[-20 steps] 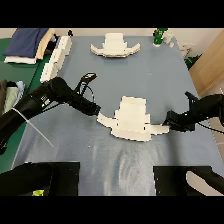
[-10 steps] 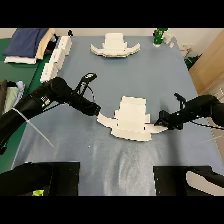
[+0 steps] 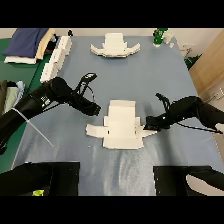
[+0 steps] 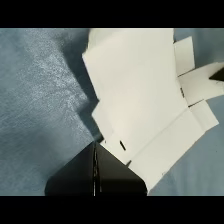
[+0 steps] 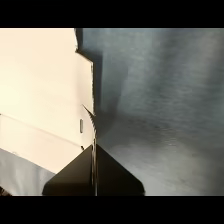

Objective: Fold the box.

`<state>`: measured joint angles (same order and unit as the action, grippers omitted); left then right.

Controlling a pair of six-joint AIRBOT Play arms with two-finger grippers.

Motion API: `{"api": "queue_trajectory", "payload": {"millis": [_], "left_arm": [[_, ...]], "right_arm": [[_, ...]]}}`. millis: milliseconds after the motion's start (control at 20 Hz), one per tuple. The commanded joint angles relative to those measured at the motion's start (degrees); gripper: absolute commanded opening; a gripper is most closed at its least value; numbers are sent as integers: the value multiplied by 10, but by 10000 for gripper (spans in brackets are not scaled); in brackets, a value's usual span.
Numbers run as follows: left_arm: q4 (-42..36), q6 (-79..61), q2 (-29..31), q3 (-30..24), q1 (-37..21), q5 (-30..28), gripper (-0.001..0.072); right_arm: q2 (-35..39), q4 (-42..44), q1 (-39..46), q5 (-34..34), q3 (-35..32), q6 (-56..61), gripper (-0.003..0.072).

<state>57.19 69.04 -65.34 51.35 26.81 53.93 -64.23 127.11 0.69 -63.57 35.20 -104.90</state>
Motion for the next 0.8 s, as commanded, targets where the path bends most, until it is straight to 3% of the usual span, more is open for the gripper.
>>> {"api": "queue_trajectory", "payload": {"millis": [0, 450, 500, 550, 600, 750], "left_arm": [[-6, 0, 0, 0, 0, -34, 11], [-21, -1, 0, 0, -1, -71, 18], [-16, -2, 0, 0, -1, -71, 261], [-14, -2, 0, 0, -1, -71, 613], [-14, -2, 0, 0, -1, -75, 655], [-14, -4, 0, 0, -3, -65, 655]], "right_arm": [[39, 0, -53, 9, -23, -6, 2], [152, -7, -117, 116, -101, -58, 2], [171, -5, -122, 136, -121, -57, 2], [188, -3, -122, 152, -138, -57, 2], [201, -4, -122, 165, -153, -57, 2], [207, -5, -122, 169, -164, -57, 2]]}}
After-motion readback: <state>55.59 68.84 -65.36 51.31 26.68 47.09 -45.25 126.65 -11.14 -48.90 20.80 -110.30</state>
